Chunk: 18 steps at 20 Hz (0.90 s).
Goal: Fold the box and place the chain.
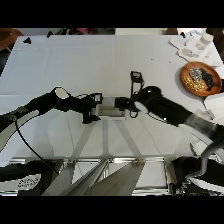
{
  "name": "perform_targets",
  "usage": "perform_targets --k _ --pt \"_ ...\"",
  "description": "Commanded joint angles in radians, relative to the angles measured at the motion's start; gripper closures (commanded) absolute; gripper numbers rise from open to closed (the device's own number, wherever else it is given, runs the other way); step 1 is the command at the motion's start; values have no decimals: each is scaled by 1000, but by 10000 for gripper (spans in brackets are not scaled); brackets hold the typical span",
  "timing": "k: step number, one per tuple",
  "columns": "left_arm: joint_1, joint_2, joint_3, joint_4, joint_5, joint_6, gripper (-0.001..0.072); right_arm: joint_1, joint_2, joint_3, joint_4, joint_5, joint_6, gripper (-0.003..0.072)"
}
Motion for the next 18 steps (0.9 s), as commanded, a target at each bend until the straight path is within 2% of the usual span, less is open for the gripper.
perform_targets --k 1,4,6,8,12,15,18 --pt "0 0 1 0 -1 0 266 -75 142 1 -32 133 -81 295" --pt "0 0 1 0 -2 0 266 -169 275 2 -191 217 -162 296" --pt "0 0 1 0 -2 0 266 -256 359 2 -322 211 -178 296" --pt "0 0 1 0 -3 0 266 -370 399 2 -378 162 -253 296" --pt "0 0 1 0 -2 0 266 -662 355 2 -335 33 -489 295" --pt "0 0 1 0 -3 0 266 -854 272 2 -306 -77 -546 296" --pt "0 0 1 0 -3 0 266 -1003 144 19 -133 -182 -603 301"
